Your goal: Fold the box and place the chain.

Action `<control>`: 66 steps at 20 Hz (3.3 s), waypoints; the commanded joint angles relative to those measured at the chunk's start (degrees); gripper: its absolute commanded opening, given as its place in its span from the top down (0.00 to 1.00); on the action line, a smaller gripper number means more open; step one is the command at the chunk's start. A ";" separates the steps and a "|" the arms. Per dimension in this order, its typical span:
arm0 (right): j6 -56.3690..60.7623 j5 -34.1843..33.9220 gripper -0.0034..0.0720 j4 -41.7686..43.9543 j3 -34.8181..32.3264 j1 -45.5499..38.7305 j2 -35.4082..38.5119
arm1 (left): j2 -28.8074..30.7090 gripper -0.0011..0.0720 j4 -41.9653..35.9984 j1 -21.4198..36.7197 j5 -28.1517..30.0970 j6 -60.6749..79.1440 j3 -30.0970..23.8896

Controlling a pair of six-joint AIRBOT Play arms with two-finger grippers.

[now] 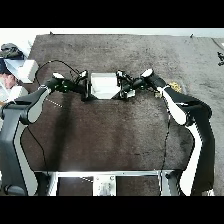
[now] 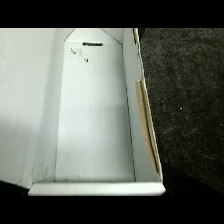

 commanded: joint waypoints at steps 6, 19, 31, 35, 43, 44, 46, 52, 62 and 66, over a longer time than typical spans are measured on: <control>0.85 -0.48 0.17 -0.33 0.02 -0.13 0.37 | 0.02 0.68 0.02 0.04 0.02 0.02 0.02; 2.84 6.05 0.17 -9.46 0.02 -5.90 7.39 | 0.02 0.68 0.02 0.04 0.00 0.15 0.02; 5.35 -3.10 0.97 11.04 0.00 -0.96 10.23 | 0.02 0.68 0.02 0.04 0.00 0.15 0.02; 5.35 -12.39 0.97 6.34 0.00 0.02 8.55 | 0.02 0.68 0.02 0.04 0.00 0.15 0.02; 5.16 -13.92 0.97 -0.46 0.00 0.02 5.31 | 0.02 0.68 0.02 0.04 0.02 0.15 0.02; 5.16 -13.88 0.97 -0.72 0.00 0.04 5.03 | 0.02 0.68 0.02 0.04 0.02 0.15 0.02; 5.16 -13.51 0.97 -0.72 0.00 0.04 4.83 | 0.02 0.68 0.02 0.04 0.00 0.15 0.02; 5.14 -13.55 0.97 -1.97 0.02 0.04 4.85 | 0.02 0.68 0.02 0.04 0.00 0.15 0.02; 14.67 -0.31 0.97 -15.04 0.02 -0.31 18.01 | 0.02 0.68 0.02 0.04 0.02 0.15 0.02; 16.92 2.93 0.49 -24.39 -2.54 -0.26 18.01 | 0.02 0.68 0.02 0.04 0.02 0.15 0.02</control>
